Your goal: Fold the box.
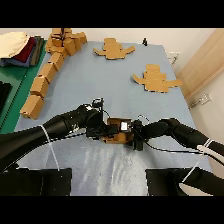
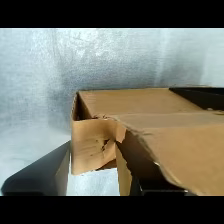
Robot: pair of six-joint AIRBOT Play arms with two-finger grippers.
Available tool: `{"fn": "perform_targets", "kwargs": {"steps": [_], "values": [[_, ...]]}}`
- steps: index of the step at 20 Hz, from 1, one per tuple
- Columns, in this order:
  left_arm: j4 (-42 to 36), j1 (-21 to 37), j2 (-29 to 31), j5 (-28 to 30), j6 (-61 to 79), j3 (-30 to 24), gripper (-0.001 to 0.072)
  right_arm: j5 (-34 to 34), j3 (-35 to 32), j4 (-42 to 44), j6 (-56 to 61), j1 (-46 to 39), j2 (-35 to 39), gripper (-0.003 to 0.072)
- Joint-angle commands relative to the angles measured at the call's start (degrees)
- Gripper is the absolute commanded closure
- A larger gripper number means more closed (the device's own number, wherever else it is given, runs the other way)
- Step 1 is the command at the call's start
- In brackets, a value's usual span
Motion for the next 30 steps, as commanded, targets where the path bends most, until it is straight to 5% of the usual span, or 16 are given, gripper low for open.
{"fn": "perform_targets", "kwargs": {"steps": [1,8,30], "values": [[2.4,-1.3,-2.6,-2.8,-3.4,1.3,0.0285,0.0,0.0,0.0,0.0,0.0,0.0,0.0102],[6.7,-4.0,-8.9,-6.9,-3.5,8.7,0.0285,0.0,0.0,0.0,0.0,0.0,0.0,0.0102],[7.3,-1.7,-12.5,-6.2,1.6,9.0,0.0287,0.0,0.0,0.0,0.0,0.0,0.0,0.0102]]}}
